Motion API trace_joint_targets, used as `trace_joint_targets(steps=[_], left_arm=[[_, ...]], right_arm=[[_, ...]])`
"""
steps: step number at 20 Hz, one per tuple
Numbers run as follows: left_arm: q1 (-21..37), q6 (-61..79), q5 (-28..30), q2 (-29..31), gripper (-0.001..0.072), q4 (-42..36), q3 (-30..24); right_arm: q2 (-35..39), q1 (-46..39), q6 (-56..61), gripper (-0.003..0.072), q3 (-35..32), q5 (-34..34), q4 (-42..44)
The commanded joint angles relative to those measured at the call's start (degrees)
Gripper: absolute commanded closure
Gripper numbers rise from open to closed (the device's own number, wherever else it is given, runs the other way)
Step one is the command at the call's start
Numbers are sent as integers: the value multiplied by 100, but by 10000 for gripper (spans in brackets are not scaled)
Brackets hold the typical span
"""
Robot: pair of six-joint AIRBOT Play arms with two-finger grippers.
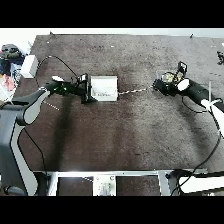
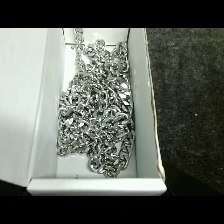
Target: Fold the box and place the chain.
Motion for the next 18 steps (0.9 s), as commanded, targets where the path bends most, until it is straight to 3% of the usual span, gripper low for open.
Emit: trace_joint_targets(steps=[1, 3, 4, 5, 7, 8, 13, 18], left_arm=[[-2, 2, -2, 2, 359, 2, 4], [-2, 2, 4, 2, 359, 0, 4], [-2, 2, 2, 2, 359, 0, 4], [-2, 2, 2, 2, 359, 0, 4], [-2, 2, 2, 2, 359, 0, 4], [-2, 2, 2, 2, 358, 0, 4], [-2, 2, 2, 2, 359, 2, 4], [-2, 2, 2, 2, 359, 0, 4]], right_arm=[[-507, 70, 11, 276, 177, -496, 321], [-835, 190, 13, 318, 533, -503, 319], [-979, 205, 17, 453, 706, -509, 321], [-1093, 216, 17, 534, 852, -551, 363], [-1156, 221, 15, 542, 990, -481, 404], [-1117, 221, 15, 674, 990, -348, 409], [-11, 693, -774, 678, 988, 798, 411], [1611, 1714, -1150, 678, 990, 660, 402]])
